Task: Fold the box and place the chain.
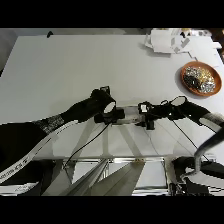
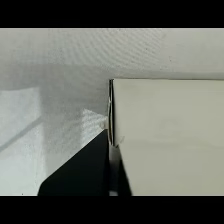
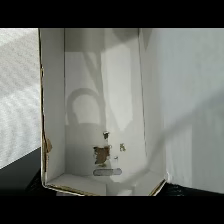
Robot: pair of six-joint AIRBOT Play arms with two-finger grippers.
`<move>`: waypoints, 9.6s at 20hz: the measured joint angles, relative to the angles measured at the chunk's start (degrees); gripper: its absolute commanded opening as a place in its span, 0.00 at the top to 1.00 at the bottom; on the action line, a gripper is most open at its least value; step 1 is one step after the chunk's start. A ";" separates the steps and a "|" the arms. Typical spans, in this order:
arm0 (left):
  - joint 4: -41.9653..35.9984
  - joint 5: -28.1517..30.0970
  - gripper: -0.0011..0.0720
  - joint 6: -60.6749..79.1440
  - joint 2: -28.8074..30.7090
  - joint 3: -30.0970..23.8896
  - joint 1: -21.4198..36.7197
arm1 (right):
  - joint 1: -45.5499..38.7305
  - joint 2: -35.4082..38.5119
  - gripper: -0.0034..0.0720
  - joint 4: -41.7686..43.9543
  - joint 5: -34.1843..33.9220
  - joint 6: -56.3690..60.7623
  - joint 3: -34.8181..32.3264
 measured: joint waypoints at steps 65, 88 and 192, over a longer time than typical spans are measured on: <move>-62.58 17.70 0.03 172.32 9.20 -29.53 21.97 | 0.00 0.00 0.41 0.07 -0.02 0.13 -0.02; -67.95 20.22 0.80 172.45 6.64 -29.53 18.60 | -0.02 0.00 0.41 0.00 0.04 0.15 0.00; -68.15 20.26 0.80 172.19 6.58 -29.53 18.53 | 2.51 10.69 0.67 -5.25 -0.09 7.41 0.24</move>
